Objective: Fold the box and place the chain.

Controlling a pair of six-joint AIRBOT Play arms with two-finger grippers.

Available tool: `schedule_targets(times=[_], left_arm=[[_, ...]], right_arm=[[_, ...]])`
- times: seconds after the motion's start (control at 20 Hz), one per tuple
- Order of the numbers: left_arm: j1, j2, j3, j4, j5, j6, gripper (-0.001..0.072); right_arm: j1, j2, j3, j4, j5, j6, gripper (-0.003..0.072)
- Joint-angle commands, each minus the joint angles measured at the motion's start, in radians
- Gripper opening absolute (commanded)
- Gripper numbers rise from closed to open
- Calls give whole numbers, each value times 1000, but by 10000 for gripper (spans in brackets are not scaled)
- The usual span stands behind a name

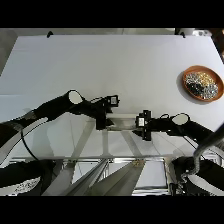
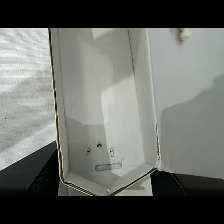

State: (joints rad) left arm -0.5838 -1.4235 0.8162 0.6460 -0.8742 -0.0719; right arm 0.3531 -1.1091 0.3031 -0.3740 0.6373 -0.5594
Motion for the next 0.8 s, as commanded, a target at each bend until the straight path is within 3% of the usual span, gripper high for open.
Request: schedule_targets(times=[0.0, 0.25, 0.3, 0.4, 0.45, 0.6, 0.75], left_arm=[[39, 98, 1, 143, -1, -141, 467], [118, 309, 1, 359, -109, -393, 455], [125, 349, 1, 368, -140, -439, 404], [119, 425, 1, 354, -219, -498, 72], [108, 449, 1, 321, -272, -497, 9], [23, 464, 1, 163, -352, -498, 8], [-113, 431, 0, 14, -217, -497, 11]], right_arm=[[0, 0, -1, 1, 0, 2, 435], [0, 0, -1, 1, 0, 2, 435], [0, 0, -1, 1, 0, 2, 435], [0, 0, -1, 1, 0, 2, 435], [0, 0, -1, 1, 0, 2, 435], [0, 0, -1, 1, 0, 2, 435], [0, 0, -1, 1, 0, 2, 435]])
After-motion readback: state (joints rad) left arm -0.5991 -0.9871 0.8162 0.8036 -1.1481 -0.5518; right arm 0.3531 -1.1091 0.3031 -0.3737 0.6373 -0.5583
